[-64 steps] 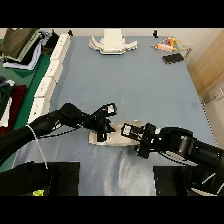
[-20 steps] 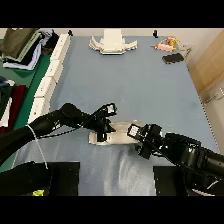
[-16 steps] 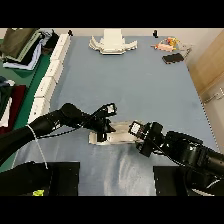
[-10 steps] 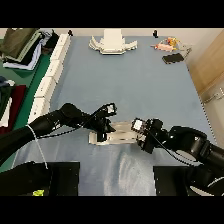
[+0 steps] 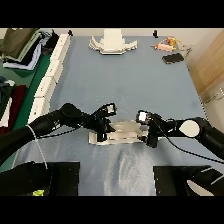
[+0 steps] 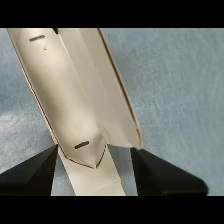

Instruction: Fold the box.

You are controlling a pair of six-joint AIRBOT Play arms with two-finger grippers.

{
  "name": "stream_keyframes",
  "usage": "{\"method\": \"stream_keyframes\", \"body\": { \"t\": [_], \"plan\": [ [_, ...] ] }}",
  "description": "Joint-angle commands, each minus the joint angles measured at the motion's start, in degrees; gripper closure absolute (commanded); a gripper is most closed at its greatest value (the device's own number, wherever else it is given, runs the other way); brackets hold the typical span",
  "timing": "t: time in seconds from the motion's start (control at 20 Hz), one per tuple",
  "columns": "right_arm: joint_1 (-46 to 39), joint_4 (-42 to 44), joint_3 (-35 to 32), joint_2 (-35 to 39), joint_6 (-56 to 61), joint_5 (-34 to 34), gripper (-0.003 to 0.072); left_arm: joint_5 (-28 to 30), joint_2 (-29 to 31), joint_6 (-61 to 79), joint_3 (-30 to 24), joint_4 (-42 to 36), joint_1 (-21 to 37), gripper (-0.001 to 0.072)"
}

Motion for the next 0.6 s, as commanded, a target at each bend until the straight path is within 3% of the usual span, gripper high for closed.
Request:
{"method": "stream_keyframes", "body": {
  "t": [0.0,0.2,0.55],
  "plan": [
    [-3.19,6.21,1.90,-5.51,-9.53,2.58,-0.0032,0.00,-0.04,0.00,-0.02,0.00,0.00,0.0696],
    [-3.19,7.61,1.95,-9.77,-11.52,2.56,-0.0032,0.00,-0.04,0.00,-0.02,0.00,0.00,0.0696],
    [-3.19,8.48,1.81,-10.16,-10.32,5.86,-0.0031,0.00,-0.04,0.00,-0.02,0.02,0.00,0.0696]
  ]
}}
